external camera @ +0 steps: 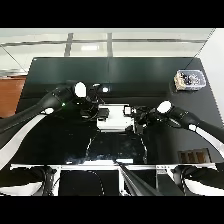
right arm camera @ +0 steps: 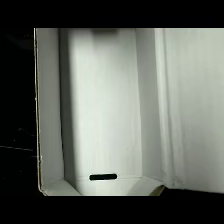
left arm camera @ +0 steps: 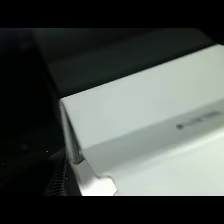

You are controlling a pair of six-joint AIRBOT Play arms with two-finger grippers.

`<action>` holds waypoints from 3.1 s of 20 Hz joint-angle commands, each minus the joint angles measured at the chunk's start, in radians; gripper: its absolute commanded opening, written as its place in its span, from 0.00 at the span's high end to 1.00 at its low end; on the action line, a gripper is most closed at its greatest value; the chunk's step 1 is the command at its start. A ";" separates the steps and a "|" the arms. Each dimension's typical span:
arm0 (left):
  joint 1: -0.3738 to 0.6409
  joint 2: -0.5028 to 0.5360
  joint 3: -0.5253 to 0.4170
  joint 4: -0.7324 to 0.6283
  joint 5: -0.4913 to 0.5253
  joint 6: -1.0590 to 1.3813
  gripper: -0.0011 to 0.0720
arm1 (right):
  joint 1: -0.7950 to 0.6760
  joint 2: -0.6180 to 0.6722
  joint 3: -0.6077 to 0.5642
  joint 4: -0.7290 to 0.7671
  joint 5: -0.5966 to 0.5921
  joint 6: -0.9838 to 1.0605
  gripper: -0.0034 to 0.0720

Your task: Fold the box and place the chain.

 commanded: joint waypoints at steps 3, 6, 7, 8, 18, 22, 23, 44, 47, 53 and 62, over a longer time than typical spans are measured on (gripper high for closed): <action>-0.057 -0.003 0.001 0.172 0.002 -0.166 0.37 | 0.001 -0.001 0.000 0.000 0.000 0.000 0.72; -0.086 -0.006 0.002 0.240 0.003 -0.231 0.37 | 0.001 -0.001 0.000 0.000 0.000 0.000 0.72; -0.096 -0.009 0.002 0.258 0.003 -0.247 0.37 | 0.001 -0.001 0.000 0.000 0.000 0.000 0.72; -0.103 -0.012 0.002 0.276 0.002 -0.268 0.37 | 0.001 -0.001 0.000 0.000 0.000 0.000 0.72; -0.126 -0.035 0.014 0.330 -0.007 -0.467 0.37 | 0.001 -0.001 0.000 0.000 0.000 0.000 0.72; -0.169 -0.088 0.085 0.397 -0.071 -0.468 0.37 | 0.001 -0.001 0.000 0.000 0.000 0.000 0.72; -0.172 -0.090 0.087 0.388 -0.067 -0.469 0.47 | 0.001 -0.001 0.000 0.000 0.000 0.000 0.72; -0.148 -0.089 0.088 0.275 -0.044 -0.460 0.95 | 0.001 -0.001 0.000 0.003 0.000 0.000 0.40; -0.143 -0.088 0.089 0.272 -0.050 -0.461 0.95 | 0.001 0.020 0.000 -0.039 0.003 0.015 0.02; -0.145 -0.087 0.089 0.245 -0.053 -0.461 0.95 | 0.001 0.153 0.000 -0.143 0.077 0.056 0.02; -0.145 -0.087 0.089 0.246 -0.050 -0.461 0.95 | 0.001 0.150 0.000 -0.157 0.066 0.088 0.64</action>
